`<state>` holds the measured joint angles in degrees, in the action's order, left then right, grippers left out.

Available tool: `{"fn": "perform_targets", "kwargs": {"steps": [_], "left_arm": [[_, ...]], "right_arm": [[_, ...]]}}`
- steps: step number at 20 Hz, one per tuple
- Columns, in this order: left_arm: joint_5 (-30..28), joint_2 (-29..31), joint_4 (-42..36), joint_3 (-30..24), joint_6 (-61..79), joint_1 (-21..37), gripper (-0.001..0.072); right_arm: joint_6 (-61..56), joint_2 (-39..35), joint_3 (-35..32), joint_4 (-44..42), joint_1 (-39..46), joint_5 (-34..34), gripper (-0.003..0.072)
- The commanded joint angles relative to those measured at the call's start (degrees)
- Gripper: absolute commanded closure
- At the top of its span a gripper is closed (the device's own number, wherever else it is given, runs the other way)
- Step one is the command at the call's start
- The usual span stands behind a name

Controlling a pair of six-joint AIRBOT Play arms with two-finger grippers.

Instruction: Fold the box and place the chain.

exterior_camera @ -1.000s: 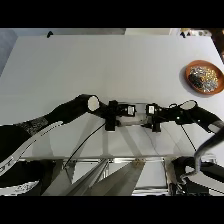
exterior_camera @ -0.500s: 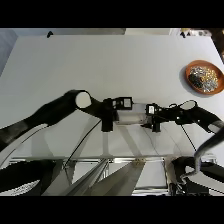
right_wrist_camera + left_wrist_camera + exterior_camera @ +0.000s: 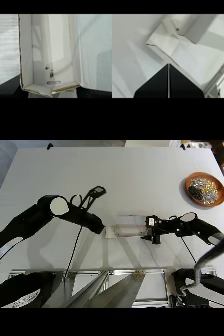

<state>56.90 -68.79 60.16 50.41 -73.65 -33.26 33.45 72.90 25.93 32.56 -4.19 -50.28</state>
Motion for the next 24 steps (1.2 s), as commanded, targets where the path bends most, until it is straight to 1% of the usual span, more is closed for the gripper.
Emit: {"fn": "perform_targets", "kwargs": {"steps": [1,4,7,9,11,15,18,23,24], "left_arm": [[-7.63,-1.49,0.07,-4.26,-13.99,2.34,0.0702],[-7.78,-5.95,-1.27,-5.05,-15.52,2.62,0.0701],[-8.0,-10.82,-6.78,-5.03,-15.06,2.54,0.0701],[-8.11,-12.85,-8.76,-5.03,-14.21,2.23,0.0698],[-8.07,-13.07,-9.22,-5.03,-13.16,1.66,0.0698],[-8.02,-13.07,-14.71,-5.03,-7.08,0.35,0.0698],[-8.02,-12.85,-17.09,-4.94,-4.31,-0.98,0.0697],[-8.04,-8.66,-17.94,-4.28,-3.93,-1.49,0.0692],[-8.0,-7.72,-18.08,-4.28,-3.93,-1.49,0.067]], "right_arm": [[0.02,-0.04,-0.02,0.0,-0.02,-0.02,0.029],[0.02,-0.04,-0.02,0.0,-0.02,-0.02,0.029],[0.02,-0.04,-0.02,0.0,-0.02,-0.02,0.029],[0.02,-0.04,-0.02,0.0,-0.02,-0.02,0.029],[0.02,-0.04,-0.02,0.0,-0.02,-0.02,0.029],[0.02,-0.04,-0.02,0.0,-0.02,-0.02,0.029],[0.02,-0.04,-0.02,0.0,-0.02,-0.02,0.029],[0.02,-0.04,-0.02,0.0,-0.02,-0.02,0.029],[0.02,-0.04,-0.02,0.0,-0.02,-0.02,0.029]]}}
